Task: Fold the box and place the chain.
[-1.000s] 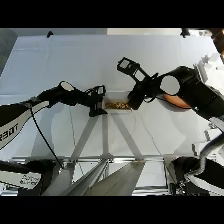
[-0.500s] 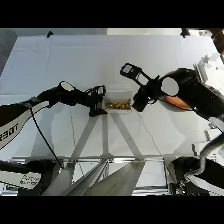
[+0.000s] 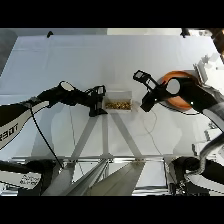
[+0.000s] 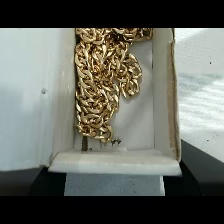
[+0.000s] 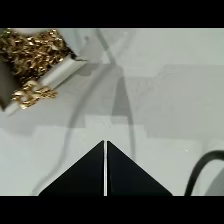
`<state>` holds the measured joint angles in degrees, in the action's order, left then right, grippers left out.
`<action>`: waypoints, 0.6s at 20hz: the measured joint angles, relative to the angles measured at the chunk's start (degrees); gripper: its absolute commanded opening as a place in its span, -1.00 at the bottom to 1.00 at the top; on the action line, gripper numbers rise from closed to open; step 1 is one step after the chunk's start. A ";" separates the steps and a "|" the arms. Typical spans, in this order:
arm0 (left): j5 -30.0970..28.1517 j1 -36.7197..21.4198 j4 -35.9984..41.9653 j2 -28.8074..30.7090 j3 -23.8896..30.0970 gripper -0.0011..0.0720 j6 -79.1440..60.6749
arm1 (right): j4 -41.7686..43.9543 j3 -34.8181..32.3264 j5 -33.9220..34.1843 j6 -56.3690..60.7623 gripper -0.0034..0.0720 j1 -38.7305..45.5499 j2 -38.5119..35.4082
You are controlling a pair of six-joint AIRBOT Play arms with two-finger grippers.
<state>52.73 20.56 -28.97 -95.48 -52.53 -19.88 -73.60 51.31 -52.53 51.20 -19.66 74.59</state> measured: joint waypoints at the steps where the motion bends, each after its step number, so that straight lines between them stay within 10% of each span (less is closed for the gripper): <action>1: 0.00 0.00 0.00 0.00 0.00 -0.27 0.00 | 1.64 -0.09 0.35 -1.05 -0.89 0.37 1.51; 12: 0.00 0.00 -0.02 0.00 0.00 -0.27 0.00 | 20.50 -0.37 3.13 -12.61 -0.89 1.42 8.09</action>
<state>52.73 20.56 -28.99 -95.48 -52.53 -19.88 -53.10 50.94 -49.41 38.59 -18.24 82.67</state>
